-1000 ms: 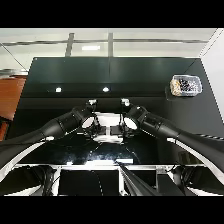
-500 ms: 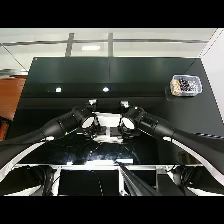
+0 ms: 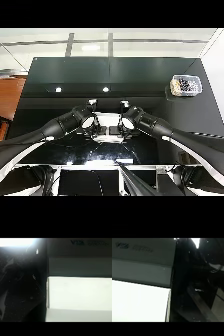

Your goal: Fold the box and place the chain.

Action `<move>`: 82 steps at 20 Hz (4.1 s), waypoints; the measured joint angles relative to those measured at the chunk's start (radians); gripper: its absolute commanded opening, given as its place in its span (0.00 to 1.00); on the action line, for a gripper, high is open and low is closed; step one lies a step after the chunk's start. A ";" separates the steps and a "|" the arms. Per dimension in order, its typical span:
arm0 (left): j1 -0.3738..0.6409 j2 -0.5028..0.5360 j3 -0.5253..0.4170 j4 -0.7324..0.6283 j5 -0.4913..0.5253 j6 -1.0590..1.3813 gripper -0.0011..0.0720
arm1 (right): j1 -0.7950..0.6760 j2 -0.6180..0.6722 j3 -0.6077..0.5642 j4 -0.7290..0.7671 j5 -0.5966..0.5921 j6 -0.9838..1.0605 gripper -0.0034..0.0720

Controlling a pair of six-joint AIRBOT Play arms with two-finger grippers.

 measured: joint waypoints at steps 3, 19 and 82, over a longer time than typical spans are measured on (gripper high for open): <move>0.000 0.000 0.000 0.000 0.000 0.000 0.06 | 0.000 -0.002 0.000 0.001 -0.002 0.000 0.12; 0.000 0.000 0.000 0.001 -0.003 0.003 0.06 | 0.001 -0.003 0.020 0.003 -0.006 -0.005 0.40; 0.000 0.000 0.000 0.000 0.003 0.001 0.06 | -1.136 -0.219 0.434 0.146 -0.026 -0.283 0.74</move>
